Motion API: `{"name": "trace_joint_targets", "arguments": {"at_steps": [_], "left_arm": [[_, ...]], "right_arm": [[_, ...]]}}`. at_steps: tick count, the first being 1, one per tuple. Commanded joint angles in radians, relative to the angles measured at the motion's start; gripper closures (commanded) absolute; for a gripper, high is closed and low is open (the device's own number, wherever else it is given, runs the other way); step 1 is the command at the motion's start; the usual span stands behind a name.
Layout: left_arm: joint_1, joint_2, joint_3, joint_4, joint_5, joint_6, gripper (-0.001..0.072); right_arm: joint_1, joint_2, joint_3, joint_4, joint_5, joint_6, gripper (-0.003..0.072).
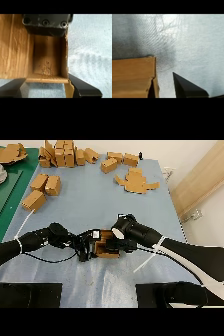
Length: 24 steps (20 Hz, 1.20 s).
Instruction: Fold the box.
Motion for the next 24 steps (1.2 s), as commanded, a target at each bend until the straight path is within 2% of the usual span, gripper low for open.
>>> {"name": "trace_joint_targets", "arguments": {"at_steps": [1, 8, 9, 10, 11, 12, 15, 17, 19, 21, 24], "left_arm": [[0.001, 0.000, 0.001, 0.000, 0.001, 0.001, 0.0187], [0.001, 0.000, 0.001, 0.000, 0.001, 0.001, 0.0187], [0.001, 0.000, 0.001, 0.000, 0.001, 0.001, 0.0187], [0.001, 0.000, 0.001, 0.000, 0.001, 0.001, 0.0187], [0.001, 0.000, 0.001, 0.000, 0.001, 0.001, 0.0187], [0.001, 0.000, 0.001, 0.000, 0.001, 0.001, 0.0187], [0.001, 0.000, 0.001, 0.000, 0.001, 0.001, 0.0187], [0.001, 0.000, 0.001, 0.000, 0.000, 0.001, 0.0187], [0.001, 0.000, 0.001, 0.000, 0.001, 0.001, 0.0187], [0.001, 0.000, 0.001, 0.000, 0.001, 0.001, 0.0187], [0.001, 0.000, 0.001, 0.000, 0.001, 0.001, 0.0187]], "right_arm": [[0.000, 0.031, 0.001, -0.001, -0.002, 0.001, 0.0162], [0.000, 0.179, 0.001, -0.026, -0.004, 0.007, 0.0165], [0.001, 0.213, 0.001, -0.026, -0.003, 0.006, 0.0219], [0.001, 0.245, 0.000, -0.027, -0.001, 0.004, 0.0325], [0.001, 0.277, -0.002, -0.040, 0.011, 0.004, 0.0532], [0.000, 0.302, -0.003, -0.060, 0.037, 0.003, 0.0684], [-0.041, 0.371, -0.054, -0.093, 0.108, -0.094, 0.0686], [-0.137, 0.415, -0.144, -0.074, 0.066, -0.171, 0.0686], [-0.275, 0.451, -0.235, 0.051, -0.103, -0.355, 0.0686], [-0.386, 0.457, -0.251, 0.274, -0.275, -0.567, 0.0686], [-0.462, 0.457, -0.245, 0.363, -0.364, -0.700, 0.0686]]}}
